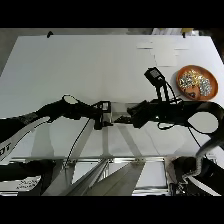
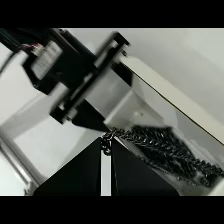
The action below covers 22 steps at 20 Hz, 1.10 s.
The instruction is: Fold the box and place the chain.
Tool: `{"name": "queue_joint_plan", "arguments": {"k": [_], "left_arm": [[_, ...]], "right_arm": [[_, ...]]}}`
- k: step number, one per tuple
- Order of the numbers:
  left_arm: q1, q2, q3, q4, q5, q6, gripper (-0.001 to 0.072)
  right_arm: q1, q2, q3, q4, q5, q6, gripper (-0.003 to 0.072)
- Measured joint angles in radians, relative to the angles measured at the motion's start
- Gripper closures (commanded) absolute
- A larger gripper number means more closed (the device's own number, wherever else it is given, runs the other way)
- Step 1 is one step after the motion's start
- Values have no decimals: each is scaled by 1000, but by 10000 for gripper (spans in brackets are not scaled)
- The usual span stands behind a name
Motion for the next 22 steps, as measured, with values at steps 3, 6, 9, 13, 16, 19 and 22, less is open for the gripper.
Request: {"name": "queue_joint_plan", "arguments": {"k": [3, 6, 9, 13, 16, 19, 22], "left_arm": [[0, 0, 0, 0, 0, 0, 680], [0, 0, 0, 0, 0, 0, 680], [0, 0, 0, 0, 0, 0, 680], [0, 0, 0, 0, 0, 0, 680], [0, 0, 0, 0, 0, 0, 680], [0, 0, 0, 0, 0, 0, 680], [0, 0, 0, 0, 0, 0, 680]], "right_arm": [[40, -4, 0, 15, -64, 0, 672], [55, -23, 0, 18, -98, 0, 672], [61, -63, -1, 20, -115, 0, 671], [64, -130, -1, 19, -123, 0, 536], [51, -158, 0, 20, -124, 0, 441], [-8, -168, 32, 21, -78, 0, 445], [-121, -172, 79, 16, -8, 0, 523]]}}
